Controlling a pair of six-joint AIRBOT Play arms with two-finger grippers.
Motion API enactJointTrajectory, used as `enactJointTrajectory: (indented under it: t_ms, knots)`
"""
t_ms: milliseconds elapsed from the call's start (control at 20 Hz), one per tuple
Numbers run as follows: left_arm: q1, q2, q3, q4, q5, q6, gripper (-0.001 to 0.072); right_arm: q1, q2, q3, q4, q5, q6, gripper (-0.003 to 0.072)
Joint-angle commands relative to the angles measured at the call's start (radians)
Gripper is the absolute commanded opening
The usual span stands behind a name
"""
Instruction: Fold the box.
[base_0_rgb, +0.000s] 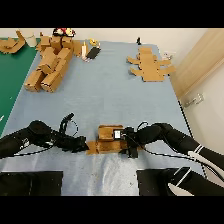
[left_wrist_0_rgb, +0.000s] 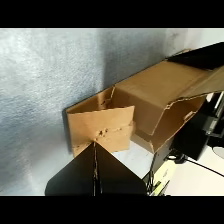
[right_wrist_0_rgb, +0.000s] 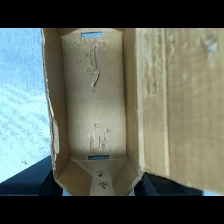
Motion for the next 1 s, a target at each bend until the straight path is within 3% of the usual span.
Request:
enactJointTrajectory:
  t_ms: [0, 400, 650, 950]
  knots:
    - [-0.012, 0.0, 0.007, -0.037, 0.008, 0.03, 0.0011, 0.0, 0.0, 0.0, 0.0, 0.0, 0.0, 0.0513]
    - [0.101, 0.047, 0.006, 0.169, -0.007, -0.134, 0.001, 0.0, 0.0, 0.0, 0.0, 0.0, 0.0, 0.0513]
    - [0.052, -0.014, 0.006, 0.154, 0.004, -0.135, 0.001, 0.0, 0.0, 0.0, 0.0, 0.0, 0.0, 0.0513]
    - [-0.008, -0.014, 0.006, 0.125, 0.053, -0.134, 0.001, 0.0, 0.0, 0.0, 0.0, 0.0, 0.0, 0.0513]
